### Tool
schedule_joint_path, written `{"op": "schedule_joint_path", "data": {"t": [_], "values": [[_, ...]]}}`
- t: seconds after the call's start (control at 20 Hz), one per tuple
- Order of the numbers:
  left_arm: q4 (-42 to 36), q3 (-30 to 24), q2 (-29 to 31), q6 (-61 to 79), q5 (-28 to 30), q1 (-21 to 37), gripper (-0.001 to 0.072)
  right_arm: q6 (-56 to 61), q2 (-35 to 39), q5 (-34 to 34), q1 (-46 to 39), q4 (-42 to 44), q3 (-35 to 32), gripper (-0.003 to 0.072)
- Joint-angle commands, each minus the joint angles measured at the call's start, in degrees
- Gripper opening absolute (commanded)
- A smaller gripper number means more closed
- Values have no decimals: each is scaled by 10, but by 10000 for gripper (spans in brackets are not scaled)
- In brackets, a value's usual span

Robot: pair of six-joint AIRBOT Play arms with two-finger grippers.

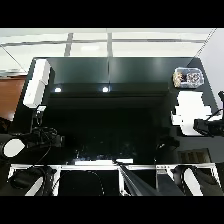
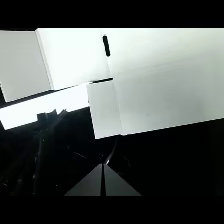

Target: Fold the box and place the chain.

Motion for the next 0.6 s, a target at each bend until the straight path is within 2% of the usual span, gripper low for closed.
{"op": "schedule_joint_path", "data": {"t": [0.0,0.1,0.25,0.35,0.45,0.5,0.55], "values": [[2,0,-2,0,46,1,29,-11,0,-18,0,-8,0,12],[-5,0,-2,0,74,0,29,-7,0,-50,1,20,0,12],[-5,0,-2,0,81,0,29,-7,0,-112,1,88,0,12],[-5,-2,-2,0,145,1,29,-7,0,-169,1,123,0,12],[-5,-3,-4,-2,241,2,42,-7,0,-225,1,173,-1,12],[-15,-2,-10,-2,290,2,189,-7,-2,-251,4,197,0,12],[-16,-1,-21,-2,333,2,449,-7,-2,-281,9,219,0,12]]}}
